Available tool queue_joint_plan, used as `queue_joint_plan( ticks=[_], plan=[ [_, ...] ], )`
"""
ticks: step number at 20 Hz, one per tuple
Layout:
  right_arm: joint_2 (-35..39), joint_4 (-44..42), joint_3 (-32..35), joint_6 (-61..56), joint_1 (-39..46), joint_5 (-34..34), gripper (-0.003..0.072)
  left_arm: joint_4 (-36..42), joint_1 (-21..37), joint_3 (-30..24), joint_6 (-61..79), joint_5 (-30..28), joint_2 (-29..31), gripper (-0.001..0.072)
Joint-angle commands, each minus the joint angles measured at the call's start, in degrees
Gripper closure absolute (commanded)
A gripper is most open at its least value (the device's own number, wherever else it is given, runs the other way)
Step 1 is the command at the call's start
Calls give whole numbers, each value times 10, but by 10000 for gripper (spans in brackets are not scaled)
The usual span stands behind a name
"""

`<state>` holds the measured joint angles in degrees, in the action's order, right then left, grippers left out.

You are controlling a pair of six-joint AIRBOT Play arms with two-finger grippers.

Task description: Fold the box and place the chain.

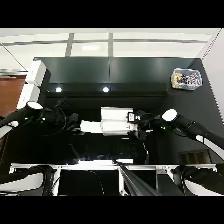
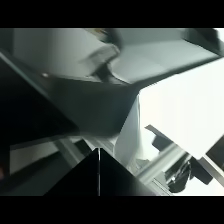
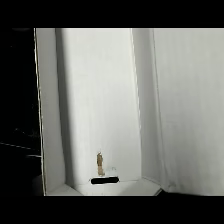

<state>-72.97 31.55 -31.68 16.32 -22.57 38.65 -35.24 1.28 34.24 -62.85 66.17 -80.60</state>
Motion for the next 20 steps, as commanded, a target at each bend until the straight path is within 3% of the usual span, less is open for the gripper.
queue_joint_plan(
  ticks=[1,11,12,14,15,20],
  plan=[
    [0,0,0,0,-1,0,237,68,-26,5,70,16,-12,685],
    [0,0,0,0,-1,0,237,75,-68,14,120,-9,-12,671],
    [0,0,0,0,-1,0,237,75,-70,19,120,-8,-12,536],
    [0,0,0,0,-1,0,237,74,-70,32,120,8,-12,98],
    [0,0,0,0,-1,0,237,74,-70,40,120,16,-12,-2],
    [0,0,0,0,-1,0,237,72,-93,70,105,28,-12,1]
  ],
)
